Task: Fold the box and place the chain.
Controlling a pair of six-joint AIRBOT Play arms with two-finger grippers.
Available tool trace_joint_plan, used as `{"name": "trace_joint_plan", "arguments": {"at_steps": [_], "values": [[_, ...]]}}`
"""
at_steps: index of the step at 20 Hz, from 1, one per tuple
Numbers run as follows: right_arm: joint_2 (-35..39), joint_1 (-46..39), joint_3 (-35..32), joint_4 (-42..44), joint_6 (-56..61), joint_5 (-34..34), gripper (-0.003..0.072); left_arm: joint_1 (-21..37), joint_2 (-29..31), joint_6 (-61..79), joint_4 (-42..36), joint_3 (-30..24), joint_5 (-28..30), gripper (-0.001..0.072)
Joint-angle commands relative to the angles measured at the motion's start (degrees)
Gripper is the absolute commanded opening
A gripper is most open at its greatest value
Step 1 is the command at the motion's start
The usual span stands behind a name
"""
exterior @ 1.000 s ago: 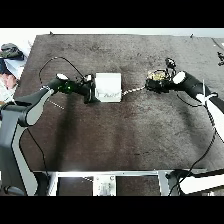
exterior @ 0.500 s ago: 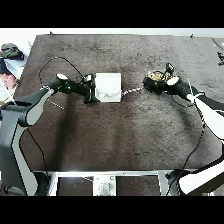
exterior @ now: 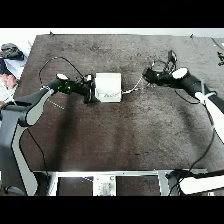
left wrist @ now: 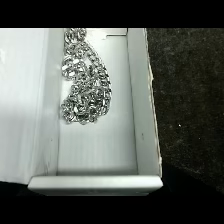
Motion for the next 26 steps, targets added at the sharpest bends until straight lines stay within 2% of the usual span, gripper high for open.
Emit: {"name": "trace_joint_plan", "arguments": {"at_steps": [1, 6, 10, 14, 19, 21, 22, 24, 26], "values": [[9.44, 2.71, 0.07, 0.13, -3.43, 2.32, 0.0012, -0.02, 0.0, 0.02, 0.0, 0.0, 0.02, 0.0344], [21.07, 9.88, 0.81, 0.13, -7.13, -5.46, 0.0011, -0.02, 0.0, 0.02, 0.0, 0.0, 0.02, 0.0345], [22.03, 17.09, 4.7, -2.05, -7.82, -8.7, 0.0012, -0.02, 0.0, 0.02, 0.0, 0.0, 0.02, 0.0345], [17.86, 22.18, 4.7, -2.03, -7.8, -8.28, 0.0012, -0.02, 0.0, 0.02, 0.0, 0.0, 0.0, 0.0344], [8.26, 22.88, 4.7, -2.12, -7.58, -1.84, 0.0013, -0.02, 0.0, 0.02, 0.0, 0.0, 0.0, 0.0345], [5.01, 22.8, 4.7, -5.22, -7.56, -0.39, 0.0014, -0.02, 0.0, 0.02, 0.0, 0.0, 0.0, 0.0344], [3.76, 22.67, 4.7, -6.78, -7.13, -0.39, 0.005, -0.02, 0.0, 0.02, 0.0, 0.0, 0.02, 0.0344], [2.29, 21.59, 4.7, -8.13, -7.19, -0.39, 0.0359, -0.02, 0.0, 0.02, 0.0, 0.0, 0.0, 0.0344], [1.99, 19.28, 4.7, -9.38, -7.15, 0.07, 0.0346, 0.0, 0.0, 0.02, 0.0, 0.0, 0.0, 0.0345]]}}
